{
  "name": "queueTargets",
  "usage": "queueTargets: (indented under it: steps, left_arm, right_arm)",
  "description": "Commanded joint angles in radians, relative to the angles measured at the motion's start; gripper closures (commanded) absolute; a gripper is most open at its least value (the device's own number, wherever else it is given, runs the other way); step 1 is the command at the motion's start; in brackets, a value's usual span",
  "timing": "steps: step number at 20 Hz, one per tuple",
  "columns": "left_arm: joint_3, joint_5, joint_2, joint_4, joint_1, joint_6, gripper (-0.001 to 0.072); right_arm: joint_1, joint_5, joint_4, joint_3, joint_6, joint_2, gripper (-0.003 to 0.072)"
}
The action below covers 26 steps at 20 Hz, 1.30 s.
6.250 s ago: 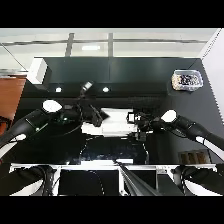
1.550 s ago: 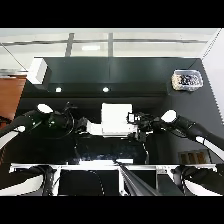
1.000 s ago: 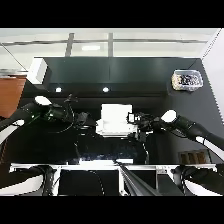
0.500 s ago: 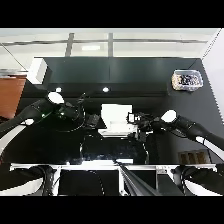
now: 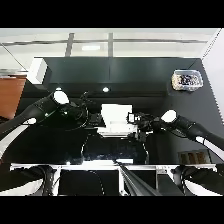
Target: Fold the box and place the chain.
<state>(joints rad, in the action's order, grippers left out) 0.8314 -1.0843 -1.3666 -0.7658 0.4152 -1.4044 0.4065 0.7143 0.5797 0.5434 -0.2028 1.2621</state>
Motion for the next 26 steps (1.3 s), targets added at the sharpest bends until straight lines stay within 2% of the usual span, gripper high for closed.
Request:
queueTargets:
  steps: [1, 7, 10, 11, 13, 16, 20, 22, 26]
  left_arm:
    - [0.004, 0.085, 0.0, -0.033, 0.026, -0.089, 0.0209]
    - [0.01, 0.119, 0.0, -0.167, 0.11, -0.213, 0.0209]
    - [0.026, 0.169, 0.0, -0.173, 0.152, -0.259, 0.0209]
    - [0.034, 0.172, -0.001, -0.202, 0.166, -0.283, 0.0209]
    - [0.046, 0.167, -0.002, -0.344, 0.2, -0.415, 0.0209]
    - [0.081, 0.143, -0.009, -0.553, 0.27, -0.613, 0.0209]
    - [0.202, -0.013, -0.097, -0.761, 0.385, -0.718, 0.0209]
    - [0.235, -0.045, -0.128, -0.819, 0.425, -0.776, 0.0209]
    - [0.237, -0.047, -0.133, -0.818, 0.425, -0.857, 0.0209]
  right_arm:
    - [0.001, 0.0, 0.0, 0.0, 0.0, 0.001, 0.027]
    - [0.001, 0.0, 0.0, 0.0, 0.0, 0.001, 0.027]
    - [0.001, 0.0, 0.0, 0.0, 0.0, 0.001, 0.027]
    - [0.001, 0.0, 0.0, 0.0, 0.0, 0.001, 0.027]
    - [0.001, 0.0, 0.0, 0.0, 0.0, 0.001, 0.027]
    - [0.001, 0.0, 0.0, 0.0, 0.0, 0.001, 0.0269]
    - [0.001, 0.0, 0.0, 0.0, 0.0, 0.001, 0.027]
    - [0.001, 0.0, 0.0, 0.0, 0.0, 0.001, 0.0269]
    - [0.001, 0.0, 0.0, 0.0, 0.0, 0.001, 0.027]
